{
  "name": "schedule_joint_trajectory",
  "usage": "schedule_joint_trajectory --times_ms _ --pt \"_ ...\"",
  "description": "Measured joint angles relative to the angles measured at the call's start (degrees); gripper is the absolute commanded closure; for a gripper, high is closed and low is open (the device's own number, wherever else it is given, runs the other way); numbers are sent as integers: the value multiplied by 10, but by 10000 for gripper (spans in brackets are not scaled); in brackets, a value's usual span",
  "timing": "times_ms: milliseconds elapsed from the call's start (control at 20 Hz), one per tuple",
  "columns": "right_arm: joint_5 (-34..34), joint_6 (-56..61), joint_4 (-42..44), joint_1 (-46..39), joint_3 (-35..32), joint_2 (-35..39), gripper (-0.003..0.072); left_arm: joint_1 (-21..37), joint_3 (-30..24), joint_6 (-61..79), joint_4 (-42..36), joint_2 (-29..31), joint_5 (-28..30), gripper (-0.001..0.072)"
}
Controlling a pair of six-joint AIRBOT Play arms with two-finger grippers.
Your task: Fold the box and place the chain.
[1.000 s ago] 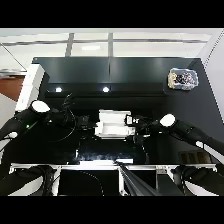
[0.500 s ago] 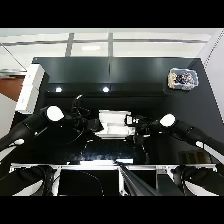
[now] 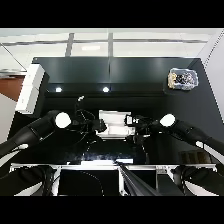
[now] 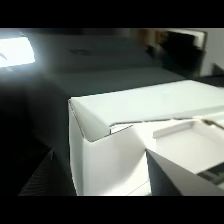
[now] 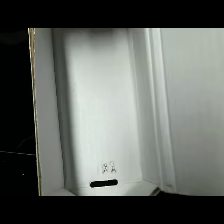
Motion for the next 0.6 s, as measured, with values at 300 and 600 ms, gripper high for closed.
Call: schedule_joint_trajectory --times_ms 300,600 --pt "0 0 0 0 0 0 200 -56 35 -145 138 -7 -9 119" --pt "0 0 0 0 0 0 200 -77 77 -190 175 -36 -55 190"
